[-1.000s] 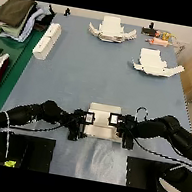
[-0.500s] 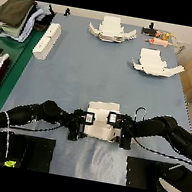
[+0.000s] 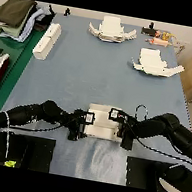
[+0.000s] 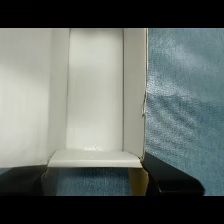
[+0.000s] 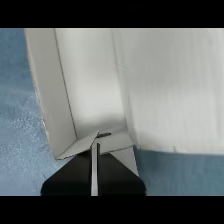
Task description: Fold the box.
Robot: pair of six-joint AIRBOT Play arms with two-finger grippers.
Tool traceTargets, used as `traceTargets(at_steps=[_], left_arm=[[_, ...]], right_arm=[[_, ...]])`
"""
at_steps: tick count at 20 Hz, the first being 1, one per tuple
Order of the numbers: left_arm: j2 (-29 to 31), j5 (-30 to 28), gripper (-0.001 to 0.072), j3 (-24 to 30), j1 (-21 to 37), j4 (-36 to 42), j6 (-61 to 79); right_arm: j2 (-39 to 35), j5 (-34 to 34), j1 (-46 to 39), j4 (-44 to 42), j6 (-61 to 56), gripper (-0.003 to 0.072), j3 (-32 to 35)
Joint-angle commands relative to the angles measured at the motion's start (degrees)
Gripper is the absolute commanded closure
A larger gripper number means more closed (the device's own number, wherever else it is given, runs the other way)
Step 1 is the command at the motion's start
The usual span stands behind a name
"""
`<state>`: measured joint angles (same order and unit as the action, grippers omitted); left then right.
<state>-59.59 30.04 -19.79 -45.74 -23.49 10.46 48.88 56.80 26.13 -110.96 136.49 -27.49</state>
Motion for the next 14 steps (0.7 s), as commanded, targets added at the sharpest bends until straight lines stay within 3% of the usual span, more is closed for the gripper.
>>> traceTargets(at_steps=[1, 4, 6, 8, 14], left_arm=[[0.0, 0.0, 0.0238, 0.0, 0.0, -0.1, 0.0], [0.0, 0.0, 0.0238, 0.0, 0.0, -0.1, 0.0], [0.0, 0.0, 0.0238, 0.0, 0.0, -0.1, 0.0], [0.0, 0.0, 0.0238, 0.0, 0.0, -0.1, 0.0], [0.0, 0.0, 0.0238, 0.0, 0.0, -0.1, 0.0]], right_arm=[[-2.4, 10.0, -0.1, 15.6, -23.6, 0.0673, -4.7], [-5.4, 17.9, -1.0, 34.1, -50.9, 0.0681, -9.0], [-5.6, 23.3, -4.1, 40.3, -68.3, 0.0682, -9.4], [-4.2, 24.6, -8.4, 33.2, -70.4, 0.0681, -8.6], [4.0, 13.5, -11.1, 7.5, -59.9, 0.0682, -1.7]])
